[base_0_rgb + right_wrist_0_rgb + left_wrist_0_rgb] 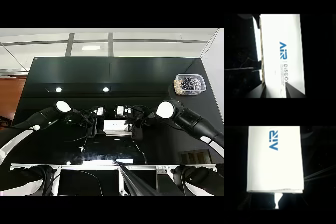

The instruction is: Fold the box and place the chain.

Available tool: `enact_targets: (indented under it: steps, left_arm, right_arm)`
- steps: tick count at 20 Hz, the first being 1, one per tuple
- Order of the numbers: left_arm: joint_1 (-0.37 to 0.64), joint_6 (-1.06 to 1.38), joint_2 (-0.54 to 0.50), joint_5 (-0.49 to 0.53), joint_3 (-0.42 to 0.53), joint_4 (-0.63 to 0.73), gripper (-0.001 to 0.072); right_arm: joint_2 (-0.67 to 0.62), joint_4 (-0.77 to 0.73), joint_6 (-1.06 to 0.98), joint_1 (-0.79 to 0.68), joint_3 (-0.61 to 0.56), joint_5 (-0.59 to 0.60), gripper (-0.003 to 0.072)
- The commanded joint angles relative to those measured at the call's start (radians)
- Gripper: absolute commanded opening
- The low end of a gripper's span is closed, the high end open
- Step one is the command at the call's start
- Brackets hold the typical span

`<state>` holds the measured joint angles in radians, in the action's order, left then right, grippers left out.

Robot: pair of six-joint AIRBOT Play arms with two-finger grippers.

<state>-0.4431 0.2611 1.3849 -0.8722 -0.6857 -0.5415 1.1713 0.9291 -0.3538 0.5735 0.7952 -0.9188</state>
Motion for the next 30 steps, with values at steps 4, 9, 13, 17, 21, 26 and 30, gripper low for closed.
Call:
enact_targets:
  steps: [4, 9, 13, 17, 21, 26, 30]
  left_arm:
    - [0.000, 0.000, 0.000, 0.000, 0.000, 0.000, 0.0400]
    - [0.000, 0.000, 0.000, 0.000, 0.000, 0.000, 0.0400]
    - [0.000, 0.000, 0.000, 0.000, 0.000, 0.000, 0.0400]
    - [0.000, 0.000, 0.000, 0.000, 0.000, 0.000, 0.0400]
    - [0.000, 0.000, 0.000, -0.001, 0.000, 0.000, 0.0400]
    - [0.000, -0.001, 0.000, -0.001, 0.000, 0.000, 0.0400]
    - [0.000, -0.001, 0.000, -0.001, 0.000, 0.000, 0.0400]
  right_arm:
    - [-0.033, 0.013, -0.046, 0.000, 0.003, 0.000, 0.0390]
    - [-0.120, 0.017, -0.341, -0.065, 0.015, -0.004, 0.0386]
    - [-0.133, -0.177, -0.731, -0.220, -0.042, -0.143, 0.0009]
    - [-0.081, -0.591, -0.701, -0.202, -0.146, -0.112, 0.0009]
    - [0.018, -0.560, -0.729, -0.164, -0.146, -0.009, 0.0010]
    - [0.082, -0.449, -0.769, -0.164, -0.146, 0.009, 0.0010]
    - [0.082, -0.439, -0.768, -0.164, -0.146, 0.027, 0.0010]
